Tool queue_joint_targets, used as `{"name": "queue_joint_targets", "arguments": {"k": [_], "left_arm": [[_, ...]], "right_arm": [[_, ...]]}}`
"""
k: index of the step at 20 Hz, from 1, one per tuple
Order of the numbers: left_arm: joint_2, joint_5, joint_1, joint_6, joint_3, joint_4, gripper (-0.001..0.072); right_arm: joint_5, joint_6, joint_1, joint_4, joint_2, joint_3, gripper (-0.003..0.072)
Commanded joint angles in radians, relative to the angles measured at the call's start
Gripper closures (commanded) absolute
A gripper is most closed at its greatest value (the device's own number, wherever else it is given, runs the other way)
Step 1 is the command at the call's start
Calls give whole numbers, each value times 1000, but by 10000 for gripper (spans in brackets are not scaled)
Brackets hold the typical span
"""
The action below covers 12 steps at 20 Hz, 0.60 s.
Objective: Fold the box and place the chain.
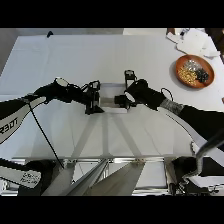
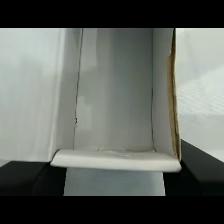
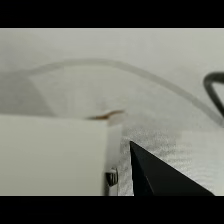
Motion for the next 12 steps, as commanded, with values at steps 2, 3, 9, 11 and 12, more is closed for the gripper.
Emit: {"name": "queue_joint_targets", "arguments": {"k": [2,3,9,11,12], "left_arm": [[0,0,0,-1,0,-2,317],[0,0,0,-1,0,-2,317],[0,0,0,-1,0,-2,317],[0,0,0,-1,0,-2,317],[0,0,0,-1,0,-2,317]], "right_arm": [[-7,13,4,2,9,2,348],[-8,13,4,2,15,2,348],[35,1,3,-23,107,2,348],[82,-32,-3,-47,157,2,347],[119,-53,-13,-47,183,2,347]]}}
